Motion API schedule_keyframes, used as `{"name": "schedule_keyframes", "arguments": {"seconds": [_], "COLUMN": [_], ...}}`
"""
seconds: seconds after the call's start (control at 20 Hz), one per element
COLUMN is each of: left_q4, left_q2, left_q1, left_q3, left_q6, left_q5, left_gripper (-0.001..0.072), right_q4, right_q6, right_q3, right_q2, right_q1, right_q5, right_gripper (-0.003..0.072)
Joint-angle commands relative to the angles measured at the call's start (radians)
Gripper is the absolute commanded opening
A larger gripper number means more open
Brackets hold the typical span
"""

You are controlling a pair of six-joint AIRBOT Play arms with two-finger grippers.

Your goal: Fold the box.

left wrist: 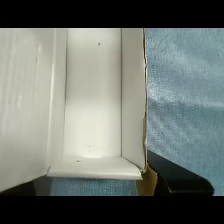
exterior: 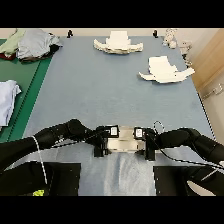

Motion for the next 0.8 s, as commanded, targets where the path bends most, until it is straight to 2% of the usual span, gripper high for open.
{"name": "schedule_keyframes", "arguments": {"seconds": [0.0, 0.3, 0.55, 0.75], "left_q4": [0.003, 0.004, 0.003, 0.002], "left_q2": [0.004, 0.049, 0.135, 0.145], "left_q1": [-0.001, 0.001, 0.001, 0.001], "left_q3": [-0.013, -0.026, -0.057, -0.057], "left_q6": [-0.001, 0.0, 0.0, 0.005], "left_q5": [0.027, 0.043, 0.106, 0.056], "left_gripper": [0.0696, 0.0697, 0.0698, 0.0698], "right_q4": [0.0, 0.0, 0.0, 0.0], "right_q6": [0.0, 0.0, 0.0, 0.0], "right_q3": [0.001, 0.001, 0.001, 0.001], "right_q2": [0.0, 0.0, 0.0, 0.0], "right_q1": [0.0, 0.0, 0.0, 0.0], "right_q5": [0.0, 0.0, 0.0, 0.0], "right_gripper": [0.0506, 0.0505, 0.0506, 0.0506]}}
